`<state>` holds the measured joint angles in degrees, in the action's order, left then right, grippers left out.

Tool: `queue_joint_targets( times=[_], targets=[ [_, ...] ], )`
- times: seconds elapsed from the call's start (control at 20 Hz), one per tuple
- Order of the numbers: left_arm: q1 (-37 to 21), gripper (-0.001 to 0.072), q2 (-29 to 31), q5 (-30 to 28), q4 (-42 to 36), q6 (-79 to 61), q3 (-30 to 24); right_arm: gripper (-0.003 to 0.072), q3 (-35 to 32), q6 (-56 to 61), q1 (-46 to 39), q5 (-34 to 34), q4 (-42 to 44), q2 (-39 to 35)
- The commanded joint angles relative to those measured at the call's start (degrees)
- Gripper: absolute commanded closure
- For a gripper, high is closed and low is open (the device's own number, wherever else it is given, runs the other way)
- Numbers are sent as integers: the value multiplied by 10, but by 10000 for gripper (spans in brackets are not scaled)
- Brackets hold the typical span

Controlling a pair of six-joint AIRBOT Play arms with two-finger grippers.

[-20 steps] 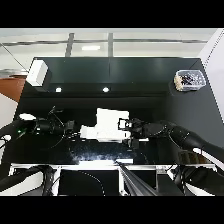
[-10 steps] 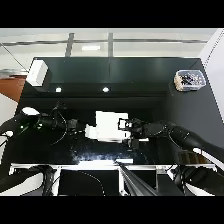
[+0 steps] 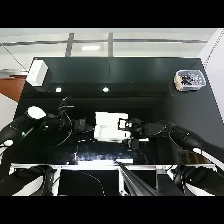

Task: Fold the box and place the chain.

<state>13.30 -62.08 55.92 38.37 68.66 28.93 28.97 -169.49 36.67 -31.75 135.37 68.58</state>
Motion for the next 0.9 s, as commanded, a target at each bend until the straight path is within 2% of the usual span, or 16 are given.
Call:
queue_joint_targets(
  times=[0.0, 0.1, 0.5, 0.85],
  targets=[
    [46, 3, 14, -46, 17, 53, 1, 297, 0, 0, 0, 0, 0, 0],
    [60, 4, 14, -61, 17, 62, 1, 297, 0, 2, 0, 0, 0, 0],
    [71, 4, 19, -40, 16, 70, 1, 297, 0, 2, 0, 0, 0, 0],
    [156, 8, 19, -138, 90, 196, 1, 297, 0, 2, 0, 0, 0, 0]
  ],
)
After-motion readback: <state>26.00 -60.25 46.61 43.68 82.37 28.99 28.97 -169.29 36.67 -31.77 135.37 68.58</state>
